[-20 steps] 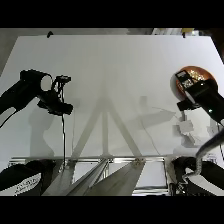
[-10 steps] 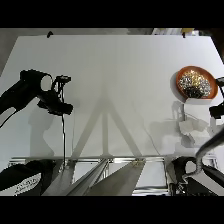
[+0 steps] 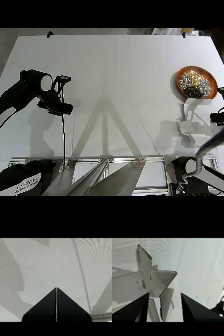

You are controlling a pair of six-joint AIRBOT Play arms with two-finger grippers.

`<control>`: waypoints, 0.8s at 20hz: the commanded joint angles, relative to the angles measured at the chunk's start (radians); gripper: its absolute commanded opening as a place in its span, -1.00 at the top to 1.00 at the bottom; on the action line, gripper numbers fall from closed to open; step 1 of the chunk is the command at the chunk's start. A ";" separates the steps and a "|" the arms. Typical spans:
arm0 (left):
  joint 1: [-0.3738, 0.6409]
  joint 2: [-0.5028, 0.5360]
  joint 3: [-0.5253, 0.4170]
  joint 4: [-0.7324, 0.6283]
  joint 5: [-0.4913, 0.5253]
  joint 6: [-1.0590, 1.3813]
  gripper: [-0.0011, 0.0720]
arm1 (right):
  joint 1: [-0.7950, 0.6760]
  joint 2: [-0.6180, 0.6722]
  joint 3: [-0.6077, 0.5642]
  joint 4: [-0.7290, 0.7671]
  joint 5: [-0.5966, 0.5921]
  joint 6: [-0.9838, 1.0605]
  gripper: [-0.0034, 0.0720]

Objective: Fold the box and place the chain.

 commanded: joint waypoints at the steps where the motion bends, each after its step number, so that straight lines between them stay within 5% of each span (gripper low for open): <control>1: 0.000 -0.001 0.000 0.000 0.000 0.000 0.95 | -0.005 -0.055 0.000 -0.084 0.041 0.045 0.15; 2: 0.000 -0.001 0.000 0.000 0.000 0.000 0.95 | -0.005 -0.064 0.000 -0.079 0.048 0.043 0.63; 3: 0.000 -0.001 0.000 0.000 0.000 0.000 0.95 | 0.000 -0.061 0.000 -0.054 0.046 0.034 0.86; 7: 0.000 -0.001 0.000 0.000 0.000 0.000 0.95 | 0.139 0.011 0.000 0.007 0.065 0.006 0.86; 11: 0.000 -0.001 0.000 0.000 0.000 0.000 0.95 | 0.276 0.102 -0.011 0.404 0.047 -0.073 0.86; 16: 0.000 -0.001 0.000 0.000 0.000 0.000 0.95 | 0.496 0.249 -0.176 0.658 -0.178 -0.071 0.86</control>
